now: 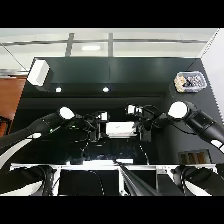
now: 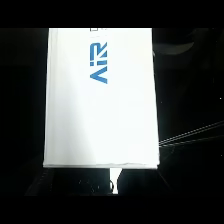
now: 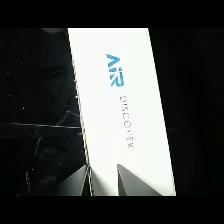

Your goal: Fold the box and place the chain.

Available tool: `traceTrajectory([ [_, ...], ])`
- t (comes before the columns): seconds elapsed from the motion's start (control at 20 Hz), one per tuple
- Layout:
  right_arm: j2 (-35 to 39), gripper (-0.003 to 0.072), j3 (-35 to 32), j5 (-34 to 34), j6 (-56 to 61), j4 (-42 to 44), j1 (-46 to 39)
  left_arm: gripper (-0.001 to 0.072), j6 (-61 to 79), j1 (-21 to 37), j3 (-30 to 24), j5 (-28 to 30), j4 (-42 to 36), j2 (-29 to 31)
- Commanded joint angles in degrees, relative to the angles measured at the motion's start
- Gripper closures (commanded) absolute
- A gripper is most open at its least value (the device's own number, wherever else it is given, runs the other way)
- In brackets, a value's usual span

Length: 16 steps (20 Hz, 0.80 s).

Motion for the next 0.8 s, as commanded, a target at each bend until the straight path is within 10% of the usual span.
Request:
traceTrajectory([
  [0.0, 1.01, 0.0478, 0.81, 0.70, 3.72, 0.17, 0.02, 0.0430, -0.02, -0.02, 0.00, -0.04, 0.02, -0.04],
  [0.25, 6.49, 0.0497, 2.89, 6.82, 21.97, -0.17, -2.62, 0.0430, -0.02, -0.02, 0.00, -0.04, 0.00, -0.04],
  [0.4, 6.56, 0.0677, -2.27, 10.47, 29.40, 8.70, -4.66, 0.0430, -0.02, -0.02, 0.00, -0.04, 0.00, -0.04],
  [0.6, 4.44, 0.0682, -12.00, 1.70, 26.77, 34.82, -4.98, 0.0430, -0.02, -0.02, -0.02, -0.07, 0.00, -0.04],
  [0.75, 2.56, 0.0680, -12.98, -7.21, 33.09, 38.66, -4.98, 0.0430, -0.02, -0.02, -0.02, -0.04, 0.00, -0.04],
])
